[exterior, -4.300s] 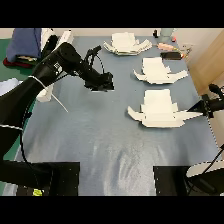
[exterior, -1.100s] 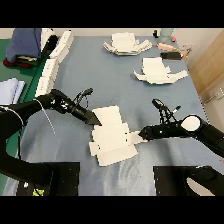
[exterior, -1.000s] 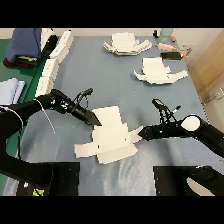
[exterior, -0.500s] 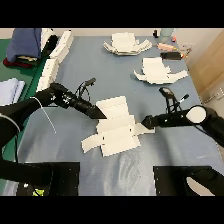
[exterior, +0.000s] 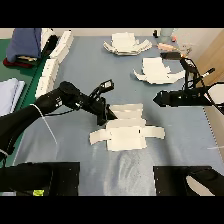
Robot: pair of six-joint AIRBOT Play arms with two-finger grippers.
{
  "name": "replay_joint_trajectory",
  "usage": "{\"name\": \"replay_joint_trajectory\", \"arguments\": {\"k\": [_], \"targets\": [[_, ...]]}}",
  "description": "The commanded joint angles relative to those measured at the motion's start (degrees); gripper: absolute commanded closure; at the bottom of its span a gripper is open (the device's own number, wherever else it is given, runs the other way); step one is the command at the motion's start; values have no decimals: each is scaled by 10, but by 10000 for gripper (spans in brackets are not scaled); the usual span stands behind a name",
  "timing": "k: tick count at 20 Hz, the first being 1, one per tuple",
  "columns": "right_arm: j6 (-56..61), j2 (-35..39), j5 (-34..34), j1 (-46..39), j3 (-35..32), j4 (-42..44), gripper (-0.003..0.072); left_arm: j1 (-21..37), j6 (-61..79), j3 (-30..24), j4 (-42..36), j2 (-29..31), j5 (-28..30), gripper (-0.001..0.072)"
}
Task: Fold the box.
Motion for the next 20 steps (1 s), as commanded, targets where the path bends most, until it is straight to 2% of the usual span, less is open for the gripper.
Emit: {"name": "replay_joint_trajectory", "arguments": {"k": [1, 9, 12, 20], "targets": [[6, 0, 1, -2, 7, 3, 344, -32, 37, -27, 1, 7, 88, 701], [6, -1, 1, -2, 7, 2, 344, -92, 99, -121, -7, 83, 209, 701], [6, -1, 1, -2, 7, 2, 344, -106, 99, -142, -8, 95, 215, 700], [6, -1, 2, -2, 7, 3, 344, -105, 99, -145, -7, 91, 210, 696]]}}
